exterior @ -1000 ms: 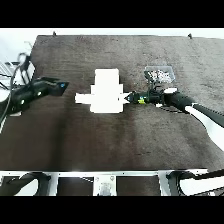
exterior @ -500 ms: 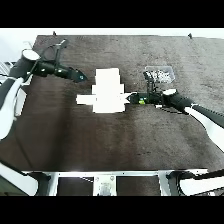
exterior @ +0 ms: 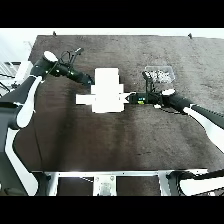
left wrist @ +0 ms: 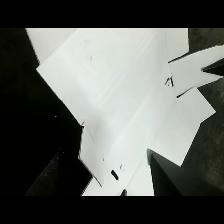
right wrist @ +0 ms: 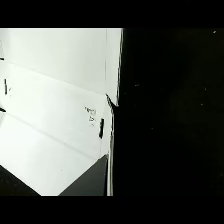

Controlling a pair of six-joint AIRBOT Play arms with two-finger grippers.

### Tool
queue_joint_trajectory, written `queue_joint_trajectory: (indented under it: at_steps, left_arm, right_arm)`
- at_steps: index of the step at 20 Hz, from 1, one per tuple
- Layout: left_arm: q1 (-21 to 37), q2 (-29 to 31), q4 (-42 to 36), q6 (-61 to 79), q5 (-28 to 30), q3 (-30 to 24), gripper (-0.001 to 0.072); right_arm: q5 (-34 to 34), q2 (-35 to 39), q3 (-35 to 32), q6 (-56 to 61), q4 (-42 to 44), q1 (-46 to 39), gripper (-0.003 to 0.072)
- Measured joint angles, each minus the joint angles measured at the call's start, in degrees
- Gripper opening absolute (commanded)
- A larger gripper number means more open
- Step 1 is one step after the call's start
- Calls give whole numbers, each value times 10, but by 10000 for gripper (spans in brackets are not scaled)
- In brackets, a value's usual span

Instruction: Fold the box and place the chain.

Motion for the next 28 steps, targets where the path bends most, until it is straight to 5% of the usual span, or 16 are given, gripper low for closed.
queue_joint_trajectory:
  at_steps: [14, 18, 24, 25, 28]
  left_arm:
    - [-3, -75, -94, 49, -2, 16, 529]
    - [-3, -85, -112, 65, -3, 17, 346]
    - [-3, -96, -132, 91, -21, 17, 345]
    - [-3, -97, -137, 95, -22, 17, 195]
    - [-3, -100, -144, 106, -25, 17, 165]
  right_arm:
    - [1, 0, 0, -3, -1, 1, 11]
    - [1, 0, 0, -3, -1, 1, 11]
    - [1, 0, 0, -3, -1, 1, 12]
    - [1, 0, 0, -3, -1, 1, 11]
    - [1, 0, 0, -3, -1, 1, 11]
